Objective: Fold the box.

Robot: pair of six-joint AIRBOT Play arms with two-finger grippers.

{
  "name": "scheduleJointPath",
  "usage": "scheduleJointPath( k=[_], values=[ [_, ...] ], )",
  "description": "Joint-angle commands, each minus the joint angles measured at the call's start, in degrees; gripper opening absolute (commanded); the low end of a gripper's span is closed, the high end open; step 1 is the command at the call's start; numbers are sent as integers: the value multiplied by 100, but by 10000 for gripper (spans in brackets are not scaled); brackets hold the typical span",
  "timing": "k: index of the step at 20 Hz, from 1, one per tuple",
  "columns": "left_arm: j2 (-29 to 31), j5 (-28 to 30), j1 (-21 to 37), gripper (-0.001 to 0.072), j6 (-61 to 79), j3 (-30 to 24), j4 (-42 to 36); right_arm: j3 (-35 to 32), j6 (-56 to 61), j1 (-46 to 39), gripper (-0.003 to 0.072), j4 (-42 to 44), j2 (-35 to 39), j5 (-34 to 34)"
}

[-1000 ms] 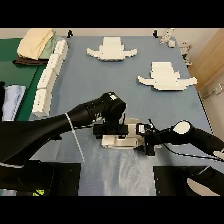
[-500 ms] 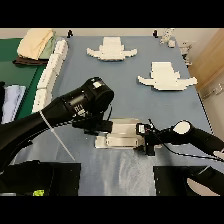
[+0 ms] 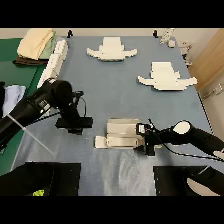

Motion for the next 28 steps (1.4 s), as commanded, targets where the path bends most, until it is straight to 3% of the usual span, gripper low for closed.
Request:
scheduleJointPath(
  k=[1, 6, 9, 13, 21, 28],
  values=[
    [328, 1311, 804, 14, 1309, -1344, -1381, 2, 0, 2, 490, 2, 4, 2],
    [321, 2317, 1123, 14, 2463, -2411, -2433, 2, 0, 2, 490, 2, 4, 2],
    [319, 2844, 1121, 14, 2828, -2605, -2865, 2, 0, 2, 490, 2, 4, 2],
    [319, 3136, 1117, 14, 2865, -2647, -2940, 2, 0, 2, 490, 2, 4, 2],
    [39, 3451, 612, 14, 2975, -2629, -3491, 2, 2, 2, 490, 2, 4, 2],
    [341, 2804, 605, 17, 2924, -2280, -3565, 2, 2, 2, 490, 2, 4, 2]
  ],
)
